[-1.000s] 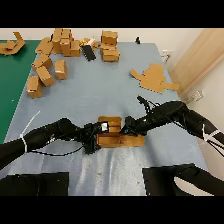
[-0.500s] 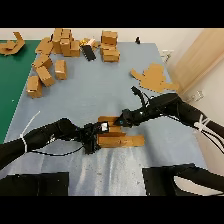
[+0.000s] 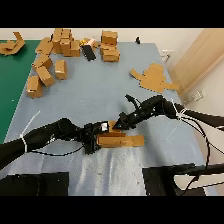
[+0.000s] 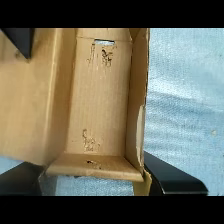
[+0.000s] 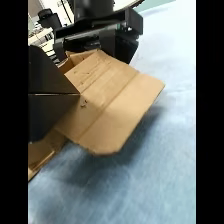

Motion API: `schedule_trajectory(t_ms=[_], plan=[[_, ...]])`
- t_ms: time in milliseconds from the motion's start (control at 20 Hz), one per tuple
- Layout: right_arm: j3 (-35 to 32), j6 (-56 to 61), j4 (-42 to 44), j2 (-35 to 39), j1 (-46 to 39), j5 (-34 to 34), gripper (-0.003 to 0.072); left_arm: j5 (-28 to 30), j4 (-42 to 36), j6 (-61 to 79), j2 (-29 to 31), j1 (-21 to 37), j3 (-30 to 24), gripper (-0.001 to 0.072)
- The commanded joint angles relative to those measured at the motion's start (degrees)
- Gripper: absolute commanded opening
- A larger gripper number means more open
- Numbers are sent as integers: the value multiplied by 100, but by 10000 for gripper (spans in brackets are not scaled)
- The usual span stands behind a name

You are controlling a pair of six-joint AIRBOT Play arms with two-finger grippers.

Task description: Fold the box.

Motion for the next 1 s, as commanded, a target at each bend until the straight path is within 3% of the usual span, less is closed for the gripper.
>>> schedule_trajectory(t_ms=[0, 250, 450, 600, 750, 950], plan=[[11, -76, -144, -247, -13, 39, 5, 0, 0, 0, -2, -2, 0, 606], [98, -87, -103, -160, -24, -9, 5, 0, 0, 0, -2, -2, 0, 606], [367, -452, -210, 619, -291, -28, 7, 2, 0, 0, -2, -2, 0, 606], [326, -426, -1067, 1475, -402, -444, 7, 0, 0, 0, -2, -2, 0, 606], [-48, -490, -1694, 2262, 13, -1137, 6, 2, 0, 0, -2, -2, 0, 607], [-1029, -662, -3226, 3324, 1115, -660, 7, 0, 0, 0, -2, -2, 0, 606]])
